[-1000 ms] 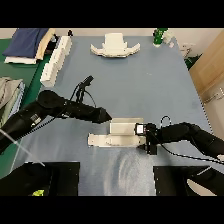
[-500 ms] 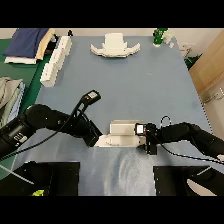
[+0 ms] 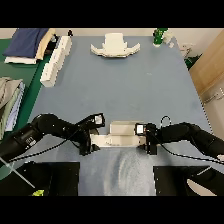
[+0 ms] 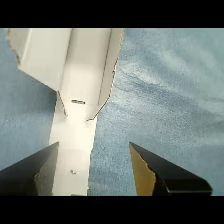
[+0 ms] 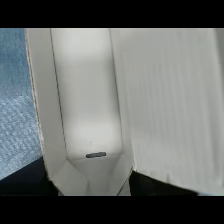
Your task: Fold the box.
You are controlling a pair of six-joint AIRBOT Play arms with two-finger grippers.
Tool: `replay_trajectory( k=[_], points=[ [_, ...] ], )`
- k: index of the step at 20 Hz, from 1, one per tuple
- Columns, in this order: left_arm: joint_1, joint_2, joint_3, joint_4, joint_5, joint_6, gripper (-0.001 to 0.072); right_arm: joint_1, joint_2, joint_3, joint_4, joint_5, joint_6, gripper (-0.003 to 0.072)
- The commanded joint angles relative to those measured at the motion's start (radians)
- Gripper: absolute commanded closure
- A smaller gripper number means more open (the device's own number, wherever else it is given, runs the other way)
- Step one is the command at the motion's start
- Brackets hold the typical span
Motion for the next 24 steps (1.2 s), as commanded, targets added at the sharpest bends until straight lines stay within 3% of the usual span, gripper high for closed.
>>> replay_trajectory(
  k=[1,5,6,7,10,12,14,15,16,24],
  points=[
    [0.006,-0.089,-0.025,-0.125,0.051,0.253,0.0043,0.001,0.001,0.000,0.000,0.000,0.000,0.0212],
    [0.002,-0.172,-0.024,-0.140,0.136,0.278,0.0045,0.001,0.001,0.000,0.000,0.000,0.000,0.0212],
    [-0.005,-0.185,-0.024,-0.146,0.172,0.279,0.0076,0.001,0.001,0.000,0.000,0.000,0.000,0.0212],
    [-0.013,-0.197,-0.024,-0.162,0.196,0.284,0.0186,0.001,0.001,0.000,0.000,0.000,0.000,0.0212],
    [-0.038,-0.230,-0.024,-0.215,0.220,0.322,0.0197,0.001,0.001,0.000,0.000,0.000,0.000,0.0212],
    [-0.047,-0.251,-0.022,-0.241,0.246,0.323,0.0362,0.001,0.001,0.000,0.000,0.000,0.000,0.0212],
    [-0.058,-0.269,-0.020,-0.272,0.260,0.322,0.0378,0.001,0.000,0.000,0.000,0.000,0.000,0.0212],
    [-0.068,-0.272,-0.020,-0.279,0.264,0.322,0.0612,0.001,0.001,0.000,0.000,0.000,0.000,0.0212],
    [-0.080,-0.272,-0.020,-0.279,0.269,0.322,0.0677,0.001,0.001,0.000,0.000,0.000,0.000,0.0212],
    [-0.106,-0.272,-0.020,-0.366,0.326,0.349,0.0676,0.001,0.001,0.000,0.000,0.000,0.000,0.0212]
  ],
)
